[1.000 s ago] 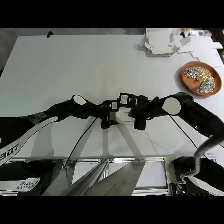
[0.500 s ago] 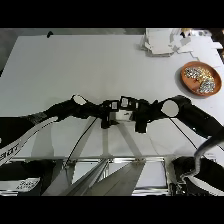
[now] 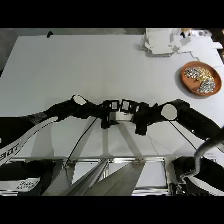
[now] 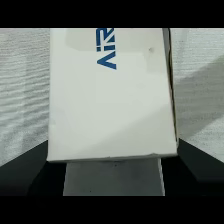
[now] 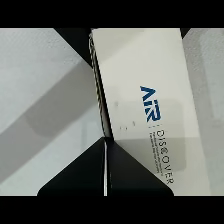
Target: Fold the box and place the chain.
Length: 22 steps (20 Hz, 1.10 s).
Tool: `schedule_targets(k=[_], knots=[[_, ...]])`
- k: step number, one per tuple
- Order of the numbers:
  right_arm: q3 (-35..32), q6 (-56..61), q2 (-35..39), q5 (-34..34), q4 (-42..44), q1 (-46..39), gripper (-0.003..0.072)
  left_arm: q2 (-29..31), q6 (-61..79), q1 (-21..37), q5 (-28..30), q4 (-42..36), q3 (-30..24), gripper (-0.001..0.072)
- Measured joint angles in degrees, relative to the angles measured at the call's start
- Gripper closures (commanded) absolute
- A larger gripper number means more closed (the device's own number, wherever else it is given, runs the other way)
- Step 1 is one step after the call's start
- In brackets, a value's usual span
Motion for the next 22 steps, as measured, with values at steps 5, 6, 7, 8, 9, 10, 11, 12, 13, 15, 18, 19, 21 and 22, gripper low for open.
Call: schedule_targets(k=[5,6,7,8,9,10,11,12,13,15,18,19,21,22], knots=[[-0.02,-0.07,3.41,-0.85,2.4,-0.07,0.067,0.0,0.0,0.0,-0.02,0.0,0.0,0.064],[-0.02,-0.11,3.54,-1.22,2.75,-0.07,0.067,0.0,0.0,0.0,-0.02,0.0,0.0,0.064],[-0.02,-0.13,3.39,-1.66,3.17,-0.07,0.067,0.0,0.0,0.0,-0.02,0.0,0.0,0.064],[-0.02,-0.13,2.84,-2.19,3.61,-0.07,0.067,0.0,0.0,0.0,-0.02,0.0,0.0,0.064],[-0.02,-0.15,2.16,-2.62,3.96,-0.07,0.067,0.0,0.02,0.0,-0.02,0.0,0.0,0.064],[-0.02,-0.15,1.36,-3.15,4.31,-0.07,0.067,0.0,0.0,0.0,-0.02,0.0,0.0,0.064],[-0.02,-0.15,0.59,-3.3,4.55,-0.07,0.067,0.0,0.02,0.0,-0.02,0.0,0.0,0.064],[-0.02,-0.15,0.0,-3.61,4.81,-0.07,0.067,0.0,0.07,0.0,-0.02,0.02,0.0,0.064],[-0.02,-0.15,-0.35,-3.85,5.14,-0.09,0.067,0.0,0.07,0.0,-0.02,0.04,0.0,0.064],[-0.02,-0.15,-0.87,-3.91,5.16,-0.09,0.067,0.0,0.07,0.0,-0.02,0.04,0.0,0.064],[-0.04,-0.17,-1.27,-4.0,5.14,-0.09,0.067,0.0,0.07,0.0,-0.02,0.04,0.0,0.064],[-0.07,-0.17,-1.31,-4.0,5.14,-0.09,0.067,0.0,0.04,0.0,-0.02,0.02,0.0,0.064],[-0.09,-0.17,-1.4,-4.0,5.07,-0.09,0.067,0.0,0.04,0.0,-0.02,0.04,0.0,0.064],[-0.09,-0.17,-1.42,-4.02,5.03,-0.09,0.067,0.0,0.04,0.0,-0.02,0.04,0.0,0.064]])
